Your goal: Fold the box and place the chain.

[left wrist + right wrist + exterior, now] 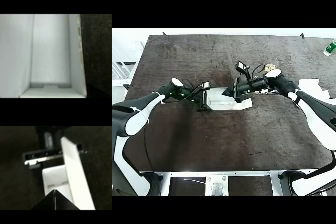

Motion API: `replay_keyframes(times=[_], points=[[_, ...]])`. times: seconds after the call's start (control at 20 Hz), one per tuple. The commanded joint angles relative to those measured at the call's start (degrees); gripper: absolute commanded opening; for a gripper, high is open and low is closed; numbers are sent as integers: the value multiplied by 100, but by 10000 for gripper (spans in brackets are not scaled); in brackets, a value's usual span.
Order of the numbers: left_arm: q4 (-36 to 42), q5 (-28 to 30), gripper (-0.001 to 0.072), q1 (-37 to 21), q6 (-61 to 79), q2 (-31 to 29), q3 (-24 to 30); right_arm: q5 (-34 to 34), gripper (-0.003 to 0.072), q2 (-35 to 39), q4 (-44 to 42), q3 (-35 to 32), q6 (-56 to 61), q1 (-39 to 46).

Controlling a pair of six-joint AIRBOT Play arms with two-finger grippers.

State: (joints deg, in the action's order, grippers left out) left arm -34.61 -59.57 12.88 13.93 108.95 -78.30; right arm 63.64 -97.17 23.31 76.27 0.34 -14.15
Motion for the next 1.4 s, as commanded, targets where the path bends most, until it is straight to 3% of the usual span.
replay_keyframes(times=[0.0, 0.25, 0.7, 1.1, 1.25, 1.35], points=[[-11, -4, 537, -2, 0, 0, -2, -1172, 13, 2, -448, -103, 160, -140], [-13, -4, 537, -2, 0, 0, -2, -1952, 14, -24, -446, -289, 560, 179], [-9, 0, 538, -2, 0, 0, -2, -1939, 14, -590, -289, -299, 817, 273], [11, 13, 537, 0, 0, 0, -2, -1871, 14, -581, 90, -260, 1126, 273], [11, 17, 537, -2, 0, 0, -2, -1687, 53, -225, 101, -160, 1121, 282], [11, 17, 537, -2, 0, 0, -2, -1519, 149, 245, 457, -160, 1123, 299]])
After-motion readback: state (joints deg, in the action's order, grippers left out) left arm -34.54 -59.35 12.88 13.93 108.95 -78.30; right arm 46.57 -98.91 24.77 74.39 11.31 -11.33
